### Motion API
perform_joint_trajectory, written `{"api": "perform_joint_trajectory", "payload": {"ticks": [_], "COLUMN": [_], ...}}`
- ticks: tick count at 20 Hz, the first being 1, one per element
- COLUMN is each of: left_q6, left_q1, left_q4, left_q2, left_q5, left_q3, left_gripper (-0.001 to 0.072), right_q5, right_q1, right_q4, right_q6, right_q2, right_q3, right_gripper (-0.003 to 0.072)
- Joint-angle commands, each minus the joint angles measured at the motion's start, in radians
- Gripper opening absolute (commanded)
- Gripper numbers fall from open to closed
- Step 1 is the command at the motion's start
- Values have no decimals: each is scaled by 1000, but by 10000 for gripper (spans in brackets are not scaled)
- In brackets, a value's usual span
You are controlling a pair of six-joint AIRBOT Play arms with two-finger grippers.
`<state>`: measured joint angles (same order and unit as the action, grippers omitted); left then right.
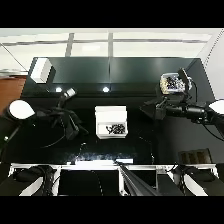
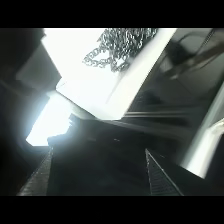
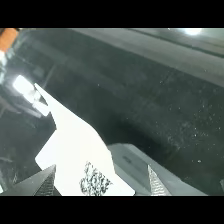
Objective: Fold the box and place the chain.
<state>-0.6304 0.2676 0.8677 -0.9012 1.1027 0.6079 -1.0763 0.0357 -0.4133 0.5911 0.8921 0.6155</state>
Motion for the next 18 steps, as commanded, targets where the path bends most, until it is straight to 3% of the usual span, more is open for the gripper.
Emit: {"api": "perform_joint_trajectory", "payload": {"ticks": [1,3,9,18], "left_q6": [423,588,698,805], "left_q1": [26,60,82,81], "left_q4": [-93,-103,-110,-267], "left_q2": [4,-17,-178,-310], "left_q5": [-230,-274,-336,-250], "left_q3": [-133,-163,-164,-85], "left_gripper": [705,699,699,698], "right_q5": [-18,-11,2,3], "right_q1": [1,1,1,31], "right_q4": [-34,-34,-34,-34], "right_q6": [1,11,34,35], "right_q2": [0,0,0,0], "right_q3": [0,0,0,0], "right_gripper": [718,717,709,709]}}
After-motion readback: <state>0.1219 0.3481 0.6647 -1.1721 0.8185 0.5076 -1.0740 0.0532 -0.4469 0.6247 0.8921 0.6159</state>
